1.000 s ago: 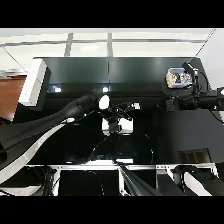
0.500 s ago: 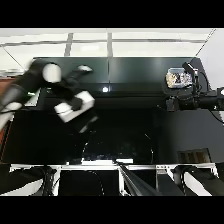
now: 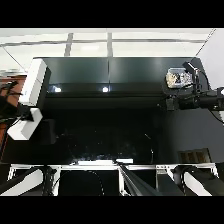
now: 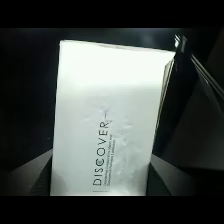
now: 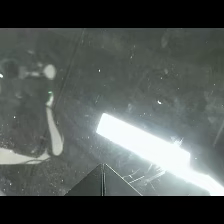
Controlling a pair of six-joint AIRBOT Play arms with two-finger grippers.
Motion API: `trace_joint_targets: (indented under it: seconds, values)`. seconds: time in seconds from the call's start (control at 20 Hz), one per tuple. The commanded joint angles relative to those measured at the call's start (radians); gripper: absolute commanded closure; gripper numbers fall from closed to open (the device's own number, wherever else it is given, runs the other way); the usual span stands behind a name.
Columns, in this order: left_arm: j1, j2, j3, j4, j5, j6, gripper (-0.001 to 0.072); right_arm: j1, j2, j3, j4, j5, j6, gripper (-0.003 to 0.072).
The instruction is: Fold the box and place the chain.
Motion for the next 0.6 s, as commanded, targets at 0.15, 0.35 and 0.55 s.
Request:
trace_joint_targets:
  seconds: [0.15, 0.35, 0.55]
  values:
    - [0.209, -0.035, -0.016, -0.061, 0.217, 0.283, 0.0415, 0.000, 0.000, 0.001, 0.007, -0.051, 0.000, 0.0671]
    - [0.209, -0.105, -0.016, -0.105, 0.359, 0.332, 0.0415, 0.000, 0.000, 0.001, 0.007, -0.059, 0.032, 0.0671]
    - [0.182, -0.173, -0.014, -0.174, 0.439, 0.337, -0.0003, 0.000, 0.000, 0.001, 0.007, -0.066, 0.044, 0.0671]
